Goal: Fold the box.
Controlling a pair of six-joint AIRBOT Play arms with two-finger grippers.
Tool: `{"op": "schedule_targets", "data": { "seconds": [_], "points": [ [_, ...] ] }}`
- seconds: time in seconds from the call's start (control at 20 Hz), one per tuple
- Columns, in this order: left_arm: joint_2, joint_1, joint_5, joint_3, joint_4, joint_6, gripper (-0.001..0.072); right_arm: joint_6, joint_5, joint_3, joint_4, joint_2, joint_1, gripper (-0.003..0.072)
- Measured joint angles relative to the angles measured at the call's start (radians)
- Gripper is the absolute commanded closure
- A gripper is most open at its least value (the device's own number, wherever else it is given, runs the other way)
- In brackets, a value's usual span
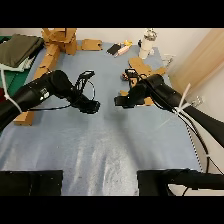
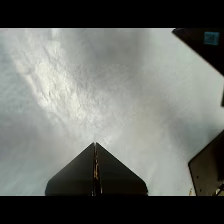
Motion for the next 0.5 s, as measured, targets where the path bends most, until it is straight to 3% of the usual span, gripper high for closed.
{"op": "schedule_targets", "data": {
  "seconds": [0.5],
  "points": [
    [-0.061, -0.019, 0.006, 0.040, -0.007, -0.002, 0.0699, -0.031, -0.006, 0.076, 0.080, -0.084, -0.008, 0.0682]
  ]
}}
